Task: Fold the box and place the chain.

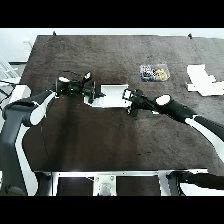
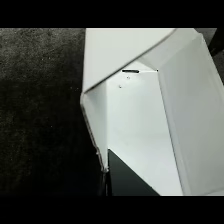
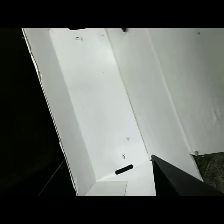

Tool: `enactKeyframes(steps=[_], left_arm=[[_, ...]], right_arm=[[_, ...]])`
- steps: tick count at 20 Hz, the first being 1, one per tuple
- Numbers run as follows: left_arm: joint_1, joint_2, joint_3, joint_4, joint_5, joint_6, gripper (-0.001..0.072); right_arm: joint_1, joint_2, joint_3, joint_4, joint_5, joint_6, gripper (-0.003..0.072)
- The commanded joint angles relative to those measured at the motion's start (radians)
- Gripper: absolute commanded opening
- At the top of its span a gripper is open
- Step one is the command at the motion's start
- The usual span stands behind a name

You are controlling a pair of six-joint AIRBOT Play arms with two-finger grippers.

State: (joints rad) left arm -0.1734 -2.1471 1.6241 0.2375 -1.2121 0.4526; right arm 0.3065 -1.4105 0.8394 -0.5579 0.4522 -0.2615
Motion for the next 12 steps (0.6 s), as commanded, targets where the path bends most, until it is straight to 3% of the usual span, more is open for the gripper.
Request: enactKeyframes(steps=[1,12], left_arm=[[0.001,0.001,0.001,0.000,0.000,0.000,0.0021],[0.001,0.001,0.001,0.000,0.000,0.000,0.0021]], right_arm=[[-0.018,-0.002,0.024,-0.008,-0.004,0.021,0.0581],[-0.042,-0.024,0.026,-0.002,-0.007,-0.008,0.0581]])
